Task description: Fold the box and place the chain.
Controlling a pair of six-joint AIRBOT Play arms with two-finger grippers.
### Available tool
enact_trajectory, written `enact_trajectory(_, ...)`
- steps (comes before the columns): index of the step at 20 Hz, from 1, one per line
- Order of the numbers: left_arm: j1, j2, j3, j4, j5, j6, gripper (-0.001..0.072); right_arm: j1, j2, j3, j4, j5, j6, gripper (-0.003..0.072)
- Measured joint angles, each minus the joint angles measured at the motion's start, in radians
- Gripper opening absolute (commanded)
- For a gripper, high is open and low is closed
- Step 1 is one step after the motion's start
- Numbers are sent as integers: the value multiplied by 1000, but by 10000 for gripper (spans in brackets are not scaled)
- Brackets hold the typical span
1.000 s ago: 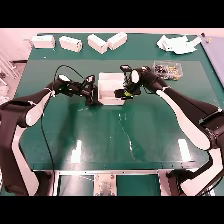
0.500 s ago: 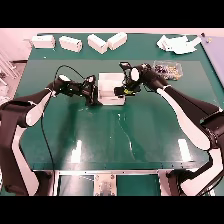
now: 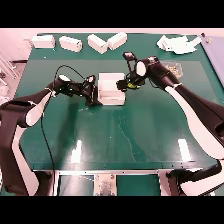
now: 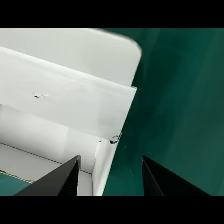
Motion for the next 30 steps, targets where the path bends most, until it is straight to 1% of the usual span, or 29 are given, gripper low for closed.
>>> enact_trajectory(2, 0, 0, 0, 0, 0, 0, 470, -3, 39, 0, -47, 0, -7, 464)
enact_trajectory(3, 0, 0, 0, 0, 0, 0, 471, -8, 56, 0, -78, -1, -19, 442)
enact_trajectory(5, 0, 0, 0, 0, 0, 0, 470, -36, 78, 0, -138, -8, -34, 443)
enact_trajectory(8, 0, 0, 0, 0, 0, 0, 471, -124, 92, -1, -189, -37, -47, 442)
enact_trajectory(10, 0, 0, 0, 0, 0, 0, 471, -200, 94, -1, -188, -77, -48, 443)
enact_trajectory(15, 0, 0, 0, 0, 0, 0, 470, -385, 54, -1, -89, -197, -121, 448)
enact_trajectory(20, 0, 0, 0, 0, 0, 0, 470, -520, -52, 23, 5, -264, -209, 447)
enact_trajectory(25, 0, 0, 0, 0, 0, 0, 471, -560, -184, 148, 117, -293, -306, 446)
enact_trajectory(30, 0, 0, 0, -5, 0, 0, 470, -555, -293, 269, 174, -304, -354, 446)
